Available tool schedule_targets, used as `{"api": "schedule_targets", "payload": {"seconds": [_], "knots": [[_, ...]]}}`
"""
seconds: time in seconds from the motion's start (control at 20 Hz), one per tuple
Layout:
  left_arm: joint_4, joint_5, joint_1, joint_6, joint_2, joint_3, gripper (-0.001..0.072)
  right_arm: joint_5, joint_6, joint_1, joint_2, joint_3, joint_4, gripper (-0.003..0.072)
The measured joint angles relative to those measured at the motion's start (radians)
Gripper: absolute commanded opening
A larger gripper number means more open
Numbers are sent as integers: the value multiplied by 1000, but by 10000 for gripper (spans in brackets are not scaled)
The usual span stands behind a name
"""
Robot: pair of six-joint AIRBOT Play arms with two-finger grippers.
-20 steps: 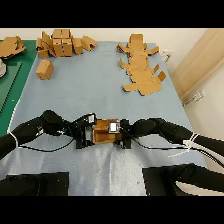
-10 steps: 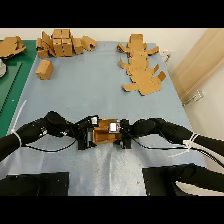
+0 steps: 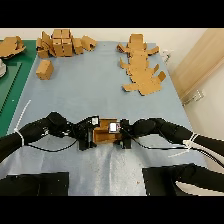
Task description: Fold the box.
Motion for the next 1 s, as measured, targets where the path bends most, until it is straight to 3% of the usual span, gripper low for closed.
{"api": "schedule_targets", "payload": {"seconds": [0.05,1.0], "knots": [[-1,3,0,-1,0,0,478,0,0,0,0,0,0,438],[-1,6,-1,0,5,0,478,0,1,0,0,0,0,438]]}}
